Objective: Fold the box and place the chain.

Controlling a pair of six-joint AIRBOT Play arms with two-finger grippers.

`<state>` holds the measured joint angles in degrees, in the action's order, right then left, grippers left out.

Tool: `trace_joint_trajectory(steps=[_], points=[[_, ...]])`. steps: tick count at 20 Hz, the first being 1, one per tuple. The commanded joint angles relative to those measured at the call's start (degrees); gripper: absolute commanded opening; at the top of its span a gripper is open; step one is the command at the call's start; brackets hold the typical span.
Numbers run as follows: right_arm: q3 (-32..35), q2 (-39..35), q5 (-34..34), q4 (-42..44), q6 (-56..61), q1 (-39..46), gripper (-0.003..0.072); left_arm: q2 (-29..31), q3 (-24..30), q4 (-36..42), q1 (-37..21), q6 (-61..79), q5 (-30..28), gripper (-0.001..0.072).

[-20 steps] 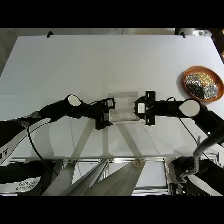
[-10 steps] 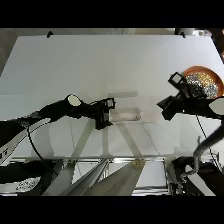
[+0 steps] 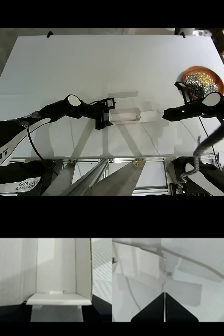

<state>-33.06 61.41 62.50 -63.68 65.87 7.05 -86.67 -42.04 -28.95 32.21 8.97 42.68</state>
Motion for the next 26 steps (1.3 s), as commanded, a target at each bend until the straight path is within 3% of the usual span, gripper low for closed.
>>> trace_joint_trajectory(steps=[1, 4, 14, 21, 26], points=[[0.0, 4.5, -0.6, -1.4, 2.8, 0.6, 0.0019, 0.0, 0.0, 0.0, 0.0, 0.0, 0.0, 0.001], [0.0, 8.1, -0.5, 2.5, 0.7, 0.3, 0.0019, 0.0, 0.0, 0.0, 0.0, 0.0, 0.0, 0.001], [0.0, 6.8, -0.4, 15.7, -9.1, 0.0, 0.0016, 0.0, 0.0, 0.0, 0.0, 0.0, 0.0, 0.001], [1.7, 7.0, -6.1, 10.0, -7.2, 0.0, 0.0017, 0.0, 0.0, 0.0, 0.0, 0.0, 0.0, 0.001], [1.7, 6.2, -3.0, 12.7, -6.6, 0.7, 0.0018, 0.0, 0.0, 0.0, 0.0, 0.0, 0.0, 0.001]])
